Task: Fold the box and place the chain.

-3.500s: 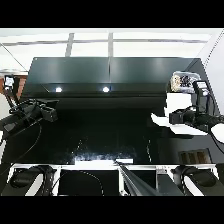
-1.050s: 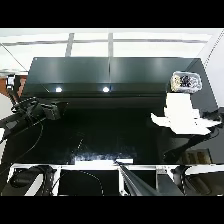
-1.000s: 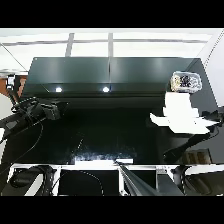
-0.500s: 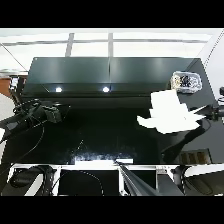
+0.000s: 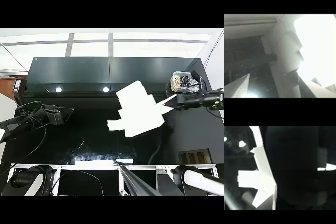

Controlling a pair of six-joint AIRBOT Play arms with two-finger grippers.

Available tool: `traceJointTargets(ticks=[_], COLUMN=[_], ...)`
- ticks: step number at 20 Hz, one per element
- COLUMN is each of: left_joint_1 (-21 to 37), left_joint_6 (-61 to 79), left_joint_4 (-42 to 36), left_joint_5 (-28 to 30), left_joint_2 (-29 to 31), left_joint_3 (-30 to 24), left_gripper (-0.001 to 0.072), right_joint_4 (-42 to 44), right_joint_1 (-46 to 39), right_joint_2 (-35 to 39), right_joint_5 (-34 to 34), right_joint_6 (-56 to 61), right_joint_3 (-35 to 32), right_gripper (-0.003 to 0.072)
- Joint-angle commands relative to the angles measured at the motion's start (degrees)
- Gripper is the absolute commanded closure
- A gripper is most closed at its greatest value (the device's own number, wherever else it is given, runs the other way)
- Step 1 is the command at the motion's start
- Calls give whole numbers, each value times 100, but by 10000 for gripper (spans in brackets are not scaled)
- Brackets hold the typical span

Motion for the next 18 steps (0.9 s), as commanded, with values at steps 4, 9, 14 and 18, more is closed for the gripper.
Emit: traceJointTargets(ticks=[4,9,14,18], left_joint_1=[-170,-179,-186,-186], left_joint_6=[-52,280,1648,3735], left_joint_4=[-496,-1196,-1899,-3217], left_joint_5=[15,76,-55,-568], left_joint_2=[-627,-2465,-3713,-4374], left_joint_3=[-284,-221,-37,94], left_gripper=[29,28,28,29], right_joint_4=[754,772,774,772], right_joint_1=[2564,4402,4898,4898], right_joint_2=[2610,2660,2660,2660], right_joint_5=[-3370,-4754,-5281,-5254], right_joint_6=[907,1034,1075,1091], right_joint_3=[-2470,-2826,-2826,-2826], right_gripper=[644,644,644,644])
